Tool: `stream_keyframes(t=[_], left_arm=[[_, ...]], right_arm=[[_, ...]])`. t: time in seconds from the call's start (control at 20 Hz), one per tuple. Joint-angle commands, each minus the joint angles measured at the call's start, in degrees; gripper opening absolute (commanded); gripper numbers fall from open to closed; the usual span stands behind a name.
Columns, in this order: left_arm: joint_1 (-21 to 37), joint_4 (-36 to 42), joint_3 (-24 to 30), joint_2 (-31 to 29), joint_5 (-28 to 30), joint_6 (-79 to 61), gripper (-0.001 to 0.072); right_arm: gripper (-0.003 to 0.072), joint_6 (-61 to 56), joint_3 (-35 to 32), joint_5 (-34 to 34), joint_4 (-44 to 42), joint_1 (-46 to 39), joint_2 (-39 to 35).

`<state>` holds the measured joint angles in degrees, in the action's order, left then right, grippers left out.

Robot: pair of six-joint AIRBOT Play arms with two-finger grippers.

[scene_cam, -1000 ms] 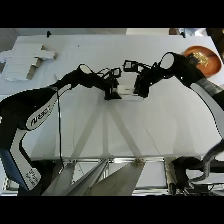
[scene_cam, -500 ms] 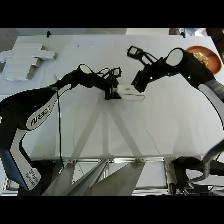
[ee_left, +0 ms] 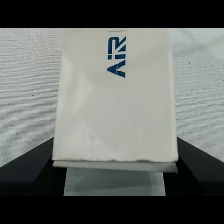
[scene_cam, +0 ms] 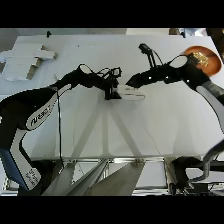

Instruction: Fold the box and place the chain.

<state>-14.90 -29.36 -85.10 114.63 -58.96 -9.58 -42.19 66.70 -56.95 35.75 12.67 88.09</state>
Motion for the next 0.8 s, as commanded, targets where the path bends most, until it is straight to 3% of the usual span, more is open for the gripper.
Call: stream_keyframes(t=[0.0, 0.25, 0.75], left_arm=[[0.02, -0.02, -0.02, -0.02, -0.02, 0.0, 0.035], [0.02, -0.02, -0.02, -0.02, 0.0, 0.0, 0.035], [0.02, -0.02, -0.02, -0.02, 0.0, 0.0, 0.035]], right_arm=[[0.0008, -2.4, -0.5, 2.93, -1.42, 2.78, 3.04], [0.0008, -6.1, -0.52, 6.88, 1.75, 5.25, 4.7], [0.0008, -10.49, -0.52, 5.81, 10.12, 5.25, 4.9]])
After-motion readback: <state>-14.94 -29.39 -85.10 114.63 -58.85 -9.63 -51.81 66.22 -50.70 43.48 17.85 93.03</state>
